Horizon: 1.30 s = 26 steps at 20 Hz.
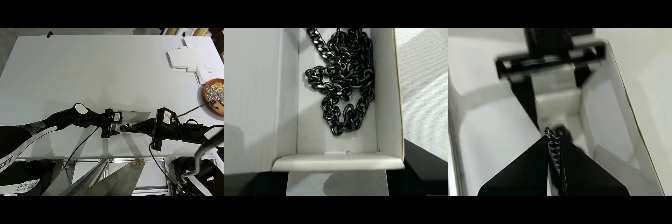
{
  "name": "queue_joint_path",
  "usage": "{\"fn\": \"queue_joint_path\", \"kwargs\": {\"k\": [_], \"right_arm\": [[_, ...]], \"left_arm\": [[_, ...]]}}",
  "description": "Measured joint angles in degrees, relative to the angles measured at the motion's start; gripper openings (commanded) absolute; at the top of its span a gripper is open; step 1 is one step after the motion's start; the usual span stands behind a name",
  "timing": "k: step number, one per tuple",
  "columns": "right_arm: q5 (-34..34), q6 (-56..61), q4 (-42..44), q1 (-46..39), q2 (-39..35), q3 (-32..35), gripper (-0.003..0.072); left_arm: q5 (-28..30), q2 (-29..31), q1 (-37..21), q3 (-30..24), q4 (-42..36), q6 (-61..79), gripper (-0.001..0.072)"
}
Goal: Fold the box and place the chain.
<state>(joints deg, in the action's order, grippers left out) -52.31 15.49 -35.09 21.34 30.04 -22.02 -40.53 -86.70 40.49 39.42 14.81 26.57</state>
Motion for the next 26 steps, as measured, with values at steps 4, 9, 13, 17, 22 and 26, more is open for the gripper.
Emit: {"fn": "queue_joint_path", "kwargs": {"k": [4, 9, 13, 17, 22, 26], "right_arm": [[8.37, 0.11, 3.89, 7.91, 3.69, 0.0, 0.0036], [15.02, 1.33, 4.09, 12.02, 11.47, -0.15, 0.0201], [10.75, 6.29, -5.64, 10.64, 11.69, -4.24, 0.0176], [-1.11, 8.72, -14.75, 0.87, 7.06, -9.81, 0.0106], [-12.0, 5.29, -21.59, -11.26, 3.78, -12.04, 0.0063], [-13.64, 4.09, -27.82, -13.81, 8.5, -11.56, 0.0343]], "left_arm": [[0.0, 0.0, 0.0, 0.0, 0.0, 0.0, 0.0253], [0.0, 0.0, 0.0, 0.0, 0.0, 0.0, 0.0253], [0.0, 0.0, 0.0, 0.0, 0.0, 0.0, 0.0253], [0.0, 0.0, 0.0, 0.0, 0.0, 0.0, 0.0253], [0.0, 0.0, 0.0, 0.0, 0.0, 0.0, 0.0253], [0.0, 0.0, 0.0, 0.0, 0.0, 0.0, 0.0253]]}}
